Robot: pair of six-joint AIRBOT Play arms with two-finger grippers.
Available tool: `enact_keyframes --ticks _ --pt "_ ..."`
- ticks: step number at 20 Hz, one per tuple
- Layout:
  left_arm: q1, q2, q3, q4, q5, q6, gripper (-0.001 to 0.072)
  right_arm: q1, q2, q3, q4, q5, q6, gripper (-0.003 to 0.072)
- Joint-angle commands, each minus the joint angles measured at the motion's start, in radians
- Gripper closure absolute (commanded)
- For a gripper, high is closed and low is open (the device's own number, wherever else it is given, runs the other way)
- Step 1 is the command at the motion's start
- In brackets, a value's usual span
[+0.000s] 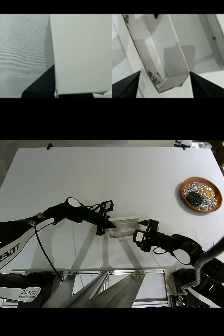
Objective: Fold the box and place the chain.
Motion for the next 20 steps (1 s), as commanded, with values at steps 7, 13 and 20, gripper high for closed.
enact_keyframes --ticks 7,13,20 --pt "0.000 0.000 0.000 0.000 0.000 0.002 0.0697 -0.065 0.001 0.002 0.326 0.037 -0.278 -0.0002" --pt "0.000 0.000 0.000 0.000 0.000 0.002 0.0697 -0.237 0.001 0.002 0.381 0.212 -0.376 -0.0002" --pt "0.000 0.000 0.000 0.000 0.000 0.002 0.0697 -0.300 -0.080 0.002 0.585 0.215 -0.640 -0.0002"
